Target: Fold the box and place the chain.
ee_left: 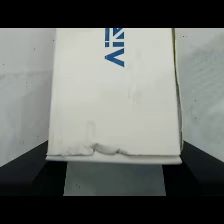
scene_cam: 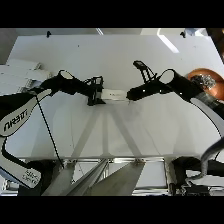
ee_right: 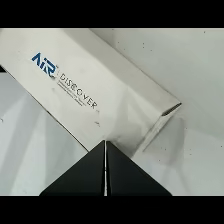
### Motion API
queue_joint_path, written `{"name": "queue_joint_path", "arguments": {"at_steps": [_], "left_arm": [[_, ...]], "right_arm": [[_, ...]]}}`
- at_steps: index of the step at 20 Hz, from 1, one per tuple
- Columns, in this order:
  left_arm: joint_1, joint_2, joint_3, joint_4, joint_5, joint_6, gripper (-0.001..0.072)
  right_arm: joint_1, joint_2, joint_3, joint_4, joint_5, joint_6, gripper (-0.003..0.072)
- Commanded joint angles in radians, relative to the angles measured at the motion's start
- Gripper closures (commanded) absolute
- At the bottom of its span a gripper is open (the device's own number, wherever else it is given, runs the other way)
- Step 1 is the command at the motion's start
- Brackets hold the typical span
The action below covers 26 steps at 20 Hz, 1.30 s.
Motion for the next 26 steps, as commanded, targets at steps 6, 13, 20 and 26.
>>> {"name": "queue_joint_path", "arguments": {"at_steps": [6,13,20,26], "left_arm": [[0.000,0.000,0.000,-0.003,0.001,0.001,0.0414],[0.000,0.000,0.000,-0.003,0.001,0.001,0.0414],[0.000,0.000,0.000,-0.003,0.001,0.001,0.0414],[0.000,0.000,0.000,-0.011,0.001,0.002,0.0413]], "right_arm": [[-0.002,0.053,-0.010,-0.026,0.002,0.002,0.0674],[-0.028,0.405,0.007,-0.264,-0.029,0.073,0.0675],[-0.204,0.425,0.006,-0.611,-0.010,0.270,0.0673],[-0.206,0.424,0.006,-0.600,-0.006,0.269,0.0672]]}}
